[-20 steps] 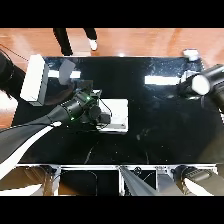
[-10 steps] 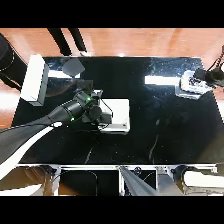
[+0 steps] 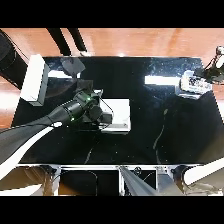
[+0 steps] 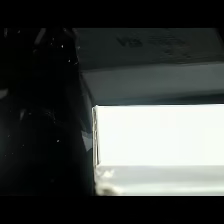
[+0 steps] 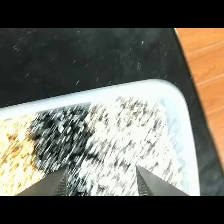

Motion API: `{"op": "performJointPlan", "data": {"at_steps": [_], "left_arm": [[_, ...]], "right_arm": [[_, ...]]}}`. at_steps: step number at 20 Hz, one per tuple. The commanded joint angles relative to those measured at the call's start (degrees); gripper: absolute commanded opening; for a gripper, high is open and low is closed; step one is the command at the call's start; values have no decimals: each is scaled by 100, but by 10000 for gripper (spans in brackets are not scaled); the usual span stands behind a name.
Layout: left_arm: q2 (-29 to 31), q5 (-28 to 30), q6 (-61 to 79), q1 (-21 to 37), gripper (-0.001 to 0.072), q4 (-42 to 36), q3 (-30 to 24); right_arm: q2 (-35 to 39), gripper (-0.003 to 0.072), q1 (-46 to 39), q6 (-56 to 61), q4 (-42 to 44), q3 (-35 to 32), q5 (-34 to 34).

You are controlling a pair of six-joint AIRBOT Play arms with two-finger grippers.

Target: Fold the box and place the chain.

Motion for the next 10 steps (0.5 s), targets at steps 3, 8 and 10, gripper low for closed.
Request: {"op": "performJointPlan", "data": {"at_steps": [3, 8, 10], "left_arm": [[4, -76, 0, -4, 24, -83, 2], [4, -118, 0, -4, 24, -125, 2], [4, -127, 0, -4, 24, -127, 2]], "right_arm": [[-269, 505, -24, -160, -426, 225, 7], [-302, 505, -68, -205, -422, 225, 214], [-352, 505, -68, -225, -369, 225, 238]]}}
